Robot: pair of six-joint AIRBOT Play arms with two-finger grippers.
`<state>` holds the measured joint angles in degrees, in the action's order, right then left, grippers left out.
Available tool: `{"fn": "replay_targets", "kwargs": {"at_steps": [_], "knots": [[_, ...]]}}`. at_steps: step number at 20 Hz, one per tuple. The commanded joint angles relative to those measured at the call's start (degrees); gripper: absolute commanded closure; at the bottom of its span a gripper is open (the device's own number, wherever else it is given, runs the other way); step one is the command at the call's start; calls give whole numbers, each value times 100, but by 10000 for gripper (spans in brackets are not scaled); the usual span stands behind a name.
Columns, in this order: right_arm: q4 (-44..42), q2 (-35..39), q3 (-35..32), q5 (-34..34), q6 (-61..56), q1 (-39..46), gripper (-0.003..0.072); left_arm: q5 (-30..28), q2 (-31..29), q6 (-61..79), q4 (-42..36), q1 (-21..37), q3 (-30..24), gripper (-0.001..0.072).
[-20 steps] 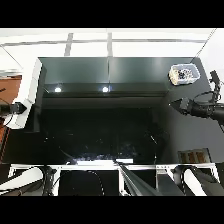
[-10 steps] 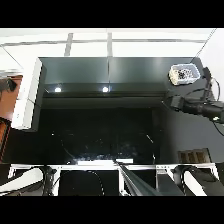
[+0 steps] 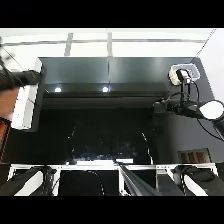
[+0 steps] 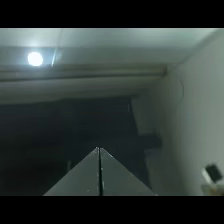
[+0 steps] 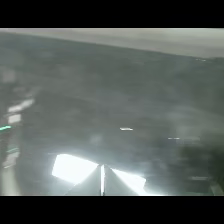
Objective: Fold the box and place the chain.
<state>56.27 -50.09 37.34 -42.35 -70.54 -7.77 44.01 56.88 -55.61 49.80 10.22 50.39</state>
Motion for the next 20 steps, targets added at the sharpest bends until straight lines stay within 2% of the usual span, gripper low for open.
{"fn": "replay_targets", "kwargs": {"at_steps": [1,3,20], "knots": [[1036,-48,0,485,-422,-92,670,-1167,-763,269,-98,-640,-1567,684],[1036,-48,2,706,-424,-92,671,-1198,-905,271,-98,-625,-1851,683],[1036,-48,2,702,-424,-92,671,-1202,-907,271,-101,-632,-1860,682]]}}
